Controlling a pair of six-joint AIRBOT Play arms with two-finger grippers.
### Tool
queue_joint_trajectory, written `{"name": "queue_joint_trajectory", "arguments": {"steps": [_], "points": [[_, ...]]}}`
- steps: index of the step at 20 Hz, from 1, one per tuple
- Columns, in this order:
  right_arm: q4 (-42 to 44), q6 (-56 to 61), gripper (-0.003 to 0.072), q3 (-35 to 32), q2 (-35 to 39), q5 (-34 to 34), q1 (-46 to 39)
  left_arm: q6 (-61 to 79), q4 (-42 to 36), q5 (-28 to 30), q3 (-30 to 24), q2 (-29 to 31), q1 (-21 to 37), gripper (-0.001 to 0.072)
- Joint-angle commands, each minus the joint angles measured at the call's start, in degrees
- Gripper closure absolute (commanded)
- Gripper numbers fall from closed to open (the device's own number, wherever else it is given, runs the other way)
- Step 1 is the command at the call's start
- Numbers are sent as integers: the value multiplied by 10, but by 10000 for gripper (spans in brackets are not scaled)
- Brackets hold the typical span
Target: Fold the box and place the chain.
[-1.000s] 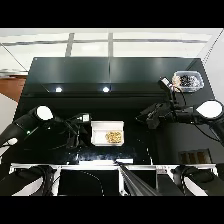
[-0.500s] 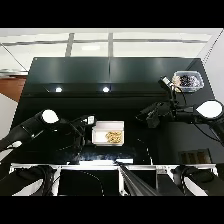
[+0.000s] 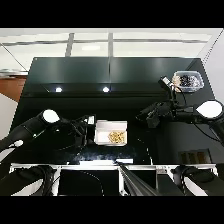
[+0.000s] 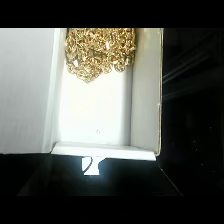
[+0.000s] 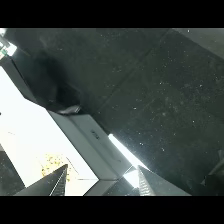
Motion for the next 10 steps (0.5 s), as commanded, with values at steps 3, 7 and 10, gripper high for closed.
{"name": "queue_joint_trajectory", "arguments": {"steps": [3,7,10], "points": [[0,0,166,0,0,0,0,27,-20,10,0,-1,0,-1],[0,0,166,0,0,0,0,29,-20,8,-1,-1,0,-1],[0,0,166,0,0,-2,0,34,-21,12,-16,-1,0,-1]]}}
